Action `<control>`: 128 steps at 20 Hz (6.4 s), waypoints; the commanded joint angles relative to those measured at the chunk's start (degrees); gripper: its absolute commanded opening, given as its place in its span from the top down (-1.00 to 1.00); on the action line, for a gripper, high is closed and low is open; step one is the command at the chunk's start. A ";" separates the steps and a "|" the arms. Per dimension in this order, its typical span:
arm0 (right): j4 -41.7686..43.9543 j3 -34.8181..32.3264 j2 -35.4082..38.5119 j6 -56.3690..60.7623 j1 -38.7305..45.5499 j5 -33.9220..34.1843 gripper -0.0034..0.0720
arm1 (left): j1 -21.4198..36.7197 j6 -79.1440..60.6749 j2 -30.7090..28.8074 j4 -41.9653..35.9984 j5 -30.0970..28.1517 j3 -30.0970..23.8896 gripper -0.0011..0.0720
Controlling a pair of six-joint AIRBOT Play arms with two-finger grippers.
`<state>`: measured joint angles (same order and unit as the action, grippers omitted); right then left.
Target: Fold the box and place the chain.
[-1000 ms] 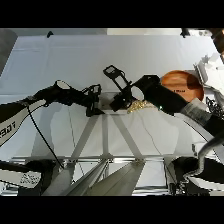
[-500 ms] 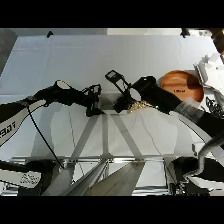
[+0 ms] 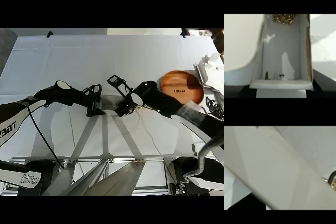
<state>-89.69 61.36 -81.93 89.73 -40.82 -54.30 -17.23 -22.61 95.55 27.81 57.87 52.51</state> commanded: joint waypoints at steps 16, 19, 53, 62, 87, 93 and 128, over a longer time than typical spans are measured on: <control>22.12 -0.59 10.73 -64.43 21.42 -6.73 -0.56 | 0.00 -0.04 -0.02 0.09 -0.20 -0.02 0.26; 22.29 -4.94 8.41 -79.71 23.21 -3.56 -0.57 | 0.00 -0.04 -0.02 0.09 -0.20 -0.02 0.26; 37.83 -16.55 6.99 -87.49 25.70 5.42 0.89 | 0.00 -0.04 -0.02 0.09 -0.20 -0.02 0.26; 47.01 -16.55 24.98 -71.08 24.55 6.08 0.90 | 0.00 -0.04 -0.02 0.09 -0.20 -0.02 0.26; 43.50 -12.61 12.98 -55.01 5.42 27.15 0.89 | 0.00 -0.04 -0.02 0.09 -0.20 -0.02 0.26; 35.43 -13.79 8.04 -51.25 5.60 24.26 0.89 | 0.00 -0.04 -0.02 0.09 -0.17 -0.02 0.26; 51.56 -14.10 -5.35 -109.37 27.96 -0.26 -0.37 | 0.00 -0.04 -0.02 0.09 -0.20 -0.02 0.26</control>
<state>-39.44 47.31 -85.01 -14.61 -11.60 -54.52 -17.21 -22.63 95.55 27.88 57.69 52.51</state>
